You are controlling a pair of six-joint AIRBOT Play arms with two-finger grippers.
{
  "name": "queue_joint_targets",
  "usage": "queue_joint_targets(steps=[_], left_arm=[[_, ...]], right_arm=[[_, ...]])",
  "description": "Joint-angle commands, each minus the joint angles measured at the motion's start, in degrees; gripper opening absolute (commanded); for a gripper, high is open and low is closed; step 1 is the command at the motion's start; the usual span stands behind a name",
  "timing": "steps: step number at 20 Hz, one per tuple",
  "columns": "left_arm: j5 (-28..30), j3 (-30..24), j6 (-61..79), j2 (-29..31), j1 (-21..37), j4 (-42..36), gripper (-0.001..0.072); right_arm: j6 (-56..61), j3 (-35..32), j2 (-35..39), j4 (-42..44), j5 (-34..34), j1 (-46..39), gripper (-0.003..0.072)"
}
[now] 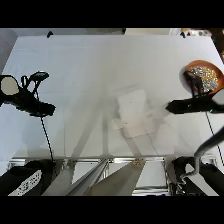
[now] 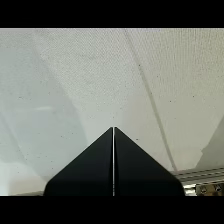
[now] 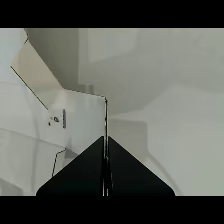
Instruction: Fold the box and place the chain.
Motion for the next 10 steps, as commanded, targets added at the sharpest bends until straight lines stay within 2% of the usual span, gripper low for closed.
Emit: queue_joint_targets(steps=[1, 4, 7, 10], left_arm=[[0.0, -0.02, 0.0, 0.04, 0.04, 0.02, 0.0009], [0.17, -0.02, 0.02, 0.04, 0.04, 0.0, 0.0009], [4.57, -0.02, -0.02, 0.04, 0.04, -0.02, 0.0009], [6.08, -0.02, -0.02, 0.02, 0.02, -1.86, 0.0011]], right_arm=[[6.67, -8.68, 8.72, 2.56, -10.12, 10.51, 0.0019], [9.84, -10.62, 10.69, 2.1, -12.02, 16.15, 0.0019], [10.45, -10.62, 10.62, 2.1, -12.09, 19.74, 0.002], [10.45, -10.62, 10.62, 2.16, -12.07, 21.09, 0.002]])
